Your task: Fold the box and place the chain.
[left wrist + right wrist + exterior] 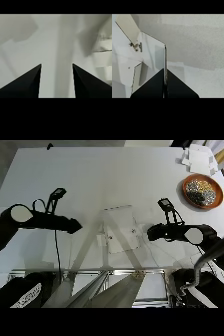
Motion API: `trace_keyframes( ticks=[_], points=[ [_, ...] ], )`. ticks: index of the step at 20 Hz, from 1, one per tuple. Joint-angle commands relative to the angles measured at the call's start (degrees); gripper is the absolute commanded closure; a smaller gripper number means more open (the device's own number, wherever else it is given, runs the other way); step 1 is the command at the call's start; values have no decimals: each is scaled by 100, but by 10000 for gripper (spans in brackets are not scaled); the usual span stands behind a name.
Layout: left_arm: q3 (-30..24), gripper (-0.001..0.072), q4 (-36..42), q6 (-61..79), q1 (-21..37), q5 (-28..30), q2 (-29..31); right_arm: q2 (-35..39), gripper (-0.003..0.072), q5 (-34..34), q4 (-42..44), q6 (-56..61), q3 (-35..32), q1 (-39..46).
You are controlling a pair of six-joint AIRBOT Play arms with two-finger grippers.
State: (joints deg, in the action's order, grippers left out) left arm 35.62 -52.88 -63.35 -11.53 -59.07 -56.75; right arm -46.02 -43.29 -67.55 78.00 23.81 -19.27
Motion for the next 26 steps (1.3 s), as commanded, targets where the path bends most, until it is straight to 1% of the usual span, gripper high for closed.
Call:
trace_keyframes(
  ticks=[1, 2, 5, 7, 9, 11, 13, 16, 18, 21, 24, 26],
  points=[
    [-2, 236, 2422, 2282, -2, 109, -684, 4, 668, -48, -4, 2, -2, -7],
    [-2, 208, 2693, 2634, -2, 105, -946, 4, 668, -68, -2, 4, -2, -7],
    [-2, 191, 3154, 3532, -59, 101, -1714, 4, 668, -85, -4, 2, -2, -7],
    [0, 191, 3388, 4100, -223, 107, -2074, 4, 668, -85, -2, 4, -2, -7],
    [0, 191, 3552, 4419, -431, 260, -2282, 4, 668, -83, 9, 2, -2, -7],
    [0, 189, 3635, 4538, -660, 741, -2371, 4, 668, -83, 15, 2, -2, -7],
    [0, 189, 3945, 4913, -850, 1139, -2385, 4, 668, -85, 37, 2, -2, -7],
    [4, 189, 4597, 5589, -1029, 1344, -2391, 4, 668, -83, 37, 2, -2, -7],
    [7, 189, 4780, 5781, -1045, 1342, -2391, 4, 668, -83, 37, 2, -2, -7],
    [11, 189, 4771, 5781, -905, 1305, -2387, 4, 668, -83, 37, 2, -2, -7],
    [114, 189, 4732, 5648, -647, 911, -2389, 4, 668, -85, 37, 2, -2, -7],
    [297, 189, 4524, 5473, -634, 839, -2389, 4, 668, -85, 37, 2, -2, -7]
  ],
)
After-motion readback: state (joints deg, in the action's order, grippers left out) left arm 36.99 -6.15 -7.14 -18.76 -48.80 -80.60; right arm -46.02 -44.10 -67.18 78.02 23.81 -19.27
